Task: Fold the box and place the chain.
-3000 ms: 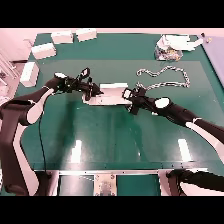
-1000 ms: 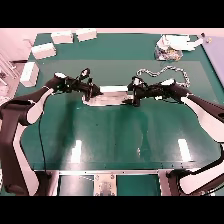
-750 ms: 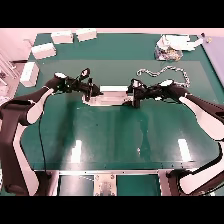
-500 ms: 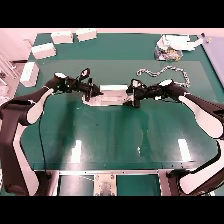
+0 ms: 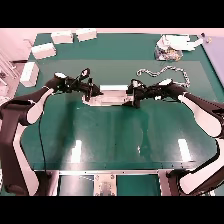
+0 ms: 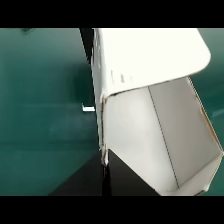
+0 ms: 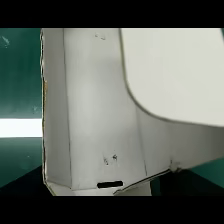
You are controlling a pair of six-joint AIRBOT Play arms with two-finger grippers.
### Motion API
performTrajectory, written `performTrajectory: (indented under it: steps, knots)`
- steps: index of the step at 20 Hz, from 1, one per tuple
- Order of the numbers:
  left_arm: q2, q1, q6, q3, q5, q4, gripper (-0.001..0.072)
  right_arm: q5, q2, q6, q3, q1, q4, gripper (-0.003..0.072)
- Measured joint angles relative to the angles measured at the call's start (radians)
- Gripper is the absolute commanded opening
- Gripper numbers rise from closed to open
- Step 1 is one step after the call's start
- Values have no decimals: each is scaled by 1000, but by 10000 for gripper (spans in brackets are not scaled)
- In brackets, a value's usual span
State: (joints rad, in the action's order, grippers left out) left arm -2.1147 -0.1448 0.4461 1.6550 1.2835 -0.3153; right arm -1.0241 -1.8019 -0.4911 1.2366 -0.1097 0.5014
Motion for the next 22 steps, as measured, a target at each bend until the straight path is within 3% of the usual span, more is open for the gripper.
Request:
performTrajectory:
  steps: [22]
  knots:
    - [0,0,0,0,-1,0,20,-61,-63,17,66,-10,8,658]
